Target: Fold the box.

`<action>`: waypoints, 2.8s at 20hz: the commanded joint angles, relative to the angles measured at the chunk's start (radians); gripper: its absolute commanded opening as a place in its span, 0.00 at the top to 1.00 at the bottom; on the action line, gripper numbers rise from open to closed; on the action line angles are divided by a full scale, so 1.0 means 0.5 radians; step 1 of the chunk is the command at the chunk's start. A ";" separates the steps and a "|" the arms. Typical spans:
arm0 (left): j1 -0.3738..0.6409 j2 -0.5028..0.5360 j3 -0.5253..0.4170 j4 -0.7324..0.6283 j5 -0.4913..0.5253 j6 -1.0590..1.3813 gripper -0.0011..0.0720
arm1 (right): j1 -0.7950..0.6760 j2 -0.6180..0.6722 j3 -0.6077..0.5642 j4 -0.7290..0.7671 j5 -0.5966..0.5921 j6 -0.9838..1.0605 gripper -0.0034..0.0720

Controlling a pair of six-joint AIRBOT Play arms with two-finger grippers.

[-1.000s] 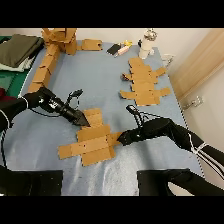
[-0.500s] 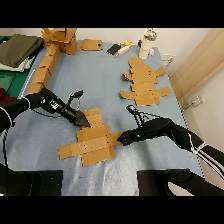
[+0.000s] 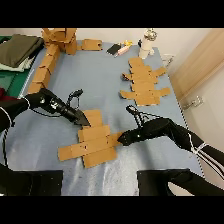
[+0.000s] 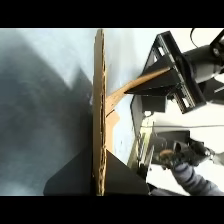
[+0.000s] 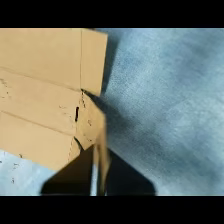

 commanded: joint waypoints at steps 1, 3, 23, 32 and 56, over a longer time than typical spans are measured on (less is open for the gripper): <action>-0.068 -0.001 0.010 -0.002 -0.008 0.054 0.97 | -0.011 0.000 0.027 -0.014 0.041 0.021 0.49; -0.131 0.017 0.070 -0.014 0.004 0.122 0.97 | -0.086 0.000 0.147 -0.150 0.037 0.079 0.46; -0.554 0.510 -0.205 -0.151 0.730 1.408 0.97 | -0.128 -0.008 0.690 -0.964 -0.165 1.446 0.95; -0.659 0.510 -0.250 -0.114 0.728 1.421 0.97 | -0.128 -0.021 0.690 -0.965 -0.166 1.445 0.95; -0.942 0.733 -0.439 -0.146 1.265 1.600 0.97 | -0.128 -0.021 0.690 -0.957 -0.045 1.444 0.95</action>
